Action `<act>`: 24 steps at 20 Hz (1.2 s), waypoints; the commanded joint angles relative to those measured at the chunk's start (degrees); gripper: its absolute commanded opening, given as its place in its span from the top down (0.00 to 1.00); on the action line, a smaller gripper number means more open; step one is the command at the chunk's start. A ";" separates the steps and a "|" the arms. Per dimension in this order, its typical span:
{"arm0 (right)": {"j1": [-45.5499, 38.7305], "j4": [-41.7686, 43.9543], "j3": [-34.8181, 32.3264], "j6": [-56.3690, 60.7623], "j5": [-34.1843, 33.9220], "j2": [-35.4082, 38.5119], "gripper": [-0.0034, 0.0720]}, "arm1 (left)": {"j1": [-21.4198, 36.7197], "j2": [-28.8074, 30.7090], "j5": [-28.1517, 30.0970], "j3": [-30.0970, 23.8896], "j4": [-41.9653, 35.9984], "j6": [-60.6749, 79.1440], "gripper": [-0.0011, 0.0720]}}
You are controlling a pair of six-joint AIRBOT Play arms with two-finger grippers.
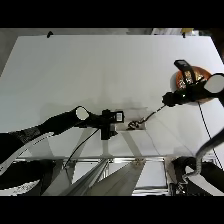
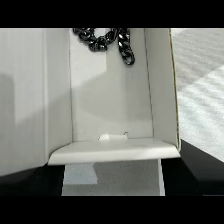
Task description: Fold the box and place the chain.
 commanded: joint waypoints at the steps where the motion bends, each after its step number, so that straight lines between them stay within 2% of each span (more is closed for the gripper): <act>1: 1.88 -0.63 0.17 0.55 0.94 -10.05 0.60 | 0.00 0.00 0.02 0.00 0.00 0.00 0.70; 6: 4.76 -2.16 0.17 4.94 -1.05 -17.73 0.56 | 0.00 0.00 0.02 0.00 0.00 0.00 0.70; 15: 5.09 -4.22 0.17 9.51 -4.98 -18.14 0.56 | 0.00 0.00 0.02 0.00 0.00 0.00 0.70; 17: 5.09 -4.48 0.17 9.49 -5.09 -18.14 0.65 | 0.00 0.00 0.00 0.00 0.00 0.00 0.70; 19: 5.09 -4.63 0.15 10.32 -5.09 -18.16 0.68 | 0.00 0.00 0.02 0.00 0.00 0.00 0.70; 20: 5.09 -4.87 0.15 10.75 -5.14 -18.16 0.73 | 0.00 0.00 0.02 0.00 0.00 0.00 0.70; 23: 5.09 -4.90 0.15 10.73 -5.25 -18.16 0.73 | 0.00 0.00 0.02 0.00 0.00 0.00 0.70; 24: 5.09 -4.90 0.13 10.73 -5.14 -18.14 0.77 | 0.00 0.00 0.02 0.00 0.00 0.00 0.70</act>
